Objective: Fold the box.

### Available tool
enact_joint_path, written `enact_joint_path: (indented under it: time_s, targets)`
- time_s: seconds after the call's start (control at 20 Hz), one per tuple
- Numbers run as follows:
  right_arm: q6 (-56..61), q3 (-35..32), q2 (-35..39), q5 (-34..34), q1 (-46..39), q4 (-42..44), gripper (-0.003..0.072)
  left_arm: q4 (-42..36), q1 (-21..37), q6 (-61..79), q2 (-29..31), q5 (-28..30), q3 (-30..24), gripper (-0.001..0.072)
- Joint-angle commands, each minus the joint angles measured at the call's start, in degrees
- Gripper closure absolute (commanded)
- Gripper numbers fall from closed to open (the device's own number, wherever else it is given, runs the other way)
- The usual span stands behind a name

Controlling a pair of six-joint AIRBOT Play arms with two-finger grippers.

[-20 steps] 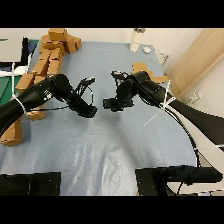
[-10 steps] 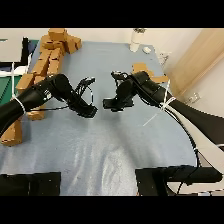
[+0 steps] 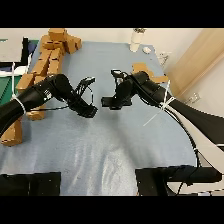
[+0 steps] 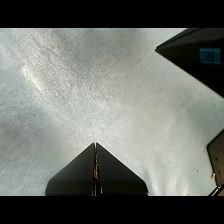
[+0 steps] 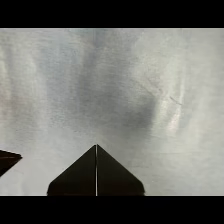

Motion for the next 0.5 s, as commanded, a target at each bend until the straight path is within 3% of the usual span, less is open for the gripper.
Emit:
enact_joint_path:
  time_s: [0.0, 0.1, 0.2, 0.3, 0.35, 0.45]
  targets:
    - [0.6, 0.2, -0.3, 2.8, -0.9, 1.0, 0.0681, 0.0, 0.0, 0.0, 0.0, 2.3, 0.0, 0.0699]
    - [0.7, 2.3, -1.1, 1.8, -5.9, 0.6, 0.0680, 0.0, 0.0, 0.0, 0.0, 2.8, 0.0, 0.0699]
    - [-0.2, 5.9, -2.1, 0.3, -14.4, 0.9, 0.0580, 0.0, 0.0, 0.0, 0.0, 3.2, 0.0, 0.0700]
    - [-4.8, 10.7, -4.0, -0.3, -25.8, 1.8, 0.0297, -0.1, 0.0, -0.1, 0.0, 4.7, 0.0, 0.0699]
    - [-7.8, 13.0, -5.4, -0.1, -31.3, 2.5, 0.0190, -0.2, 0.0, -0.2, 0.0, 5.2, 0.0, 0.0699]
    - [-13.8, 18.2, -10.0, 0.6, -41.9, 5.5, 0.0155, -0.2, 0.0, -0.2, 0.0, 6.1, 0.0, 0.0699]
